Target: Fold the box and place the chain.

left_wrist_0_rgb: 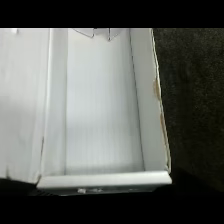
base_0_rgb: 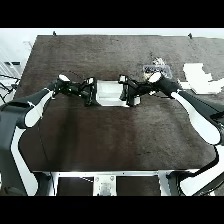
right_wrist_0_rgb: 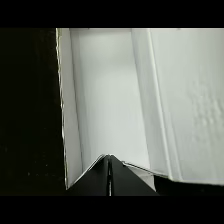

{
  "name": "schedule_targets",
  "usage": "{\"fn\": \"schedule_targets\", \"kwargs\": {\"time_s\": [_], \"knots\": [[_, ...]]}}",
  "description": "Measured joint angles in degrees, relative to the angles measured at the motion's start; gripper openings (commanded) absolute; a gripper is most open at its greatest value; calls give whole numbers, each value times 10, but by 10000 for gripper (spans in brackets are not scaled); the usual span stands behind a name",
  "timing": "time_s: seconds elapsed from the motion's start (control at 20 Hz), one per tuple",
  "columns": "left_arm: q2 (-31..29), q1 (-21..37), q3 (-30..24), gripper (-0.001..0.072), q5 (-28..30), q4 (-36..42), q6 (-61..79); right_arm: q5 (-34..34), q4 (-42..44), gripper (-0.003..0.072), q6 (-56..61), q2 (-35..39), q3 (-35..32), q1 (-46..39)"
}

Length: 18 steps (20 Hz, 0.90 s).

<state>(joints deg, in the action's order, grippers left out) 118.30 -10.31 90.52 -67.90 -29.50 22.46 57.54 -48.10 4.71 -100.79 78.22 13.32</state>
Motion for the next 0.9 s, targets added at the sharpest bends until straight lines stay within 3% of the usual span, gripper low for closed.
{"fn": "schedule_targets", "kwargs": {"time_s": [0.45, 0.9], "knots": [[0, 0, 0, 469, 0, 0, 0, 49, -31, 13, 237, 106, 0, -79], [0, 0, 0, 469, 0, 0, 0, 35, -30, 13, 450, 106, -71, -187]]}}
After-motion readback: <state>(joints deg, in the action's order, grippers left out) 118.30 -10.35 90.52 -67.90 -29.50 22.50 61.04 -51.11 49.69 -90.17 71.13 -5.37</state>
